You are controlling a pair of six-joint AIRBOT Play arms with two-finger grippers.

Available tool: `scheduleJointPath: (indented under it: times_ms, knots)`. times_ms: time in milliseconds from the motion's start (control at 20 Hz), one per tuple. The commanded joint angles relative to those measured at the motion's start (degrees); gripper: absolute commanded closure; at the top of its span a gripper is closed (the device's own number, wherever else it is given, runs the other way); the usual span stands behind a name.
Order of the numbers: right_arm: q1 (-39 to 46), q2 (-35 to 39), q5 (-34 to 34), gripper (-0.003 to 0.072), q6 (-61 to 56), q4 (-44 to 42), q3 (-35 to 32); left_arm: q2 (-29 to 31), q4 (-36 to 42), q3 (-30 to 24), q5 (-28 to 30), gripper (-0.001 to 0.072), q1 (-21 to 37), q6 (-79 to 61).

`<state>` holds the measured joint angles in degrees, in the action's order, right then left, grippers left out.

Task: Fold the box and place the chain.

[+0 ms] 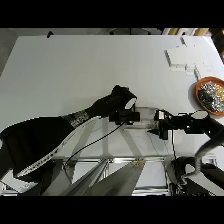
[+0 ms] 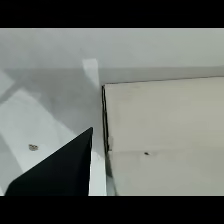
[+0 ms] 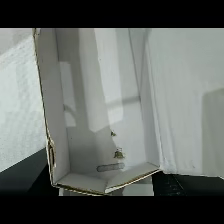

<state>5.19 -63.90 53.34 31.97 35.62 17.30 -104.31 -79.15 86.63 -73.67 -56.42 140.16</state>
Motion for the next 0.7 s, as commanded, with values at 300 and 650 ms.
scheduleJointPath:
  times_ms: [300, 650]
  knots:
    - [0.0, 0.0, 0.0, 0.0229, 0.0, 0.0, 0.0, -2.1, -2.9, 0.2, -0.3, 0.0522, -1.2, 2.0]
    - [0.0, 0.0, 0.0, 0.0229, 0.0, 0.0, 0.0, -2.1, -3.8, 0.2, -0.7, 0.0707, -1.5, 2.4]
